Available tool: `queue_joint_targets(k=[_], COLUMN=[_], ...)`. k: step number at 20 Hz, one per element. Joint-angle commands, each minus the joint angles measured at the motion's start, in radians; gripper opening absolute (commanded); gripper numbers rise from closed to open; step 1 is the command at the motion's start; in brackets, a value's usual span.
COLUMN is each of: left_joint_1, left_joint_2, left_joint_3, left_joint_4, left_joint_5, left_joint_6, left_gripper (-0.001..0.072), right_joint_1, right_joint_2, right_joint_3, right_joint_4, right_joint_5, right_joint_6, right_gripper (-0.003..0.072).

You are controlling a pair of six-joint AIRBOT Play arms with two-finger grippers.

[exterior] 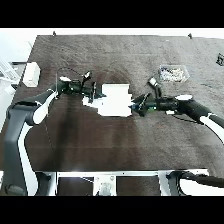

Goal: Fold the box and place the chain.

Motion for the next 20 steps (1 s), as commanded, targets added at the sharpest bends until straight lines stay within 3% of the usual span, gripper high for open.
queue_joint_targets(k=[1, 7, 10, 20], left_joint_1=[0.001, 0.004, 0.003, 0.003], left_joint_2=[0.000, 0.000, 0.000, 0.000], left_joint_3=[0.000, 0.000, 0.000, 0.000], left_joint_4=[-0.053, -0.037, 0.003, 0.006], left_joint_5=[0.013, -0.023, -0.024, -0.020], left_joint_6=[-0.033, 0.017, 0.016, 0.013], left_gripper=[0.0017, 0.0018, 0.0019, 0.0020], right_joint_1=[0.094, 0.101, 0.102, 0.168], right_joint_2=[0.007, 0.007, 0.007, -0.027], right_joint_3=[-0.014, -0.023, -0.023, -0.023], right_joint_4=[-0.156, -0.156, -0.191, -0.265], right_joint_5=[-0.124, -0.132, -0.158, -0.220], right_joint_6=[-0.023, -0.023, -0.060, -0.160], right_gripper=[0.0445, 0.0457, 0.0648, 0.0649])
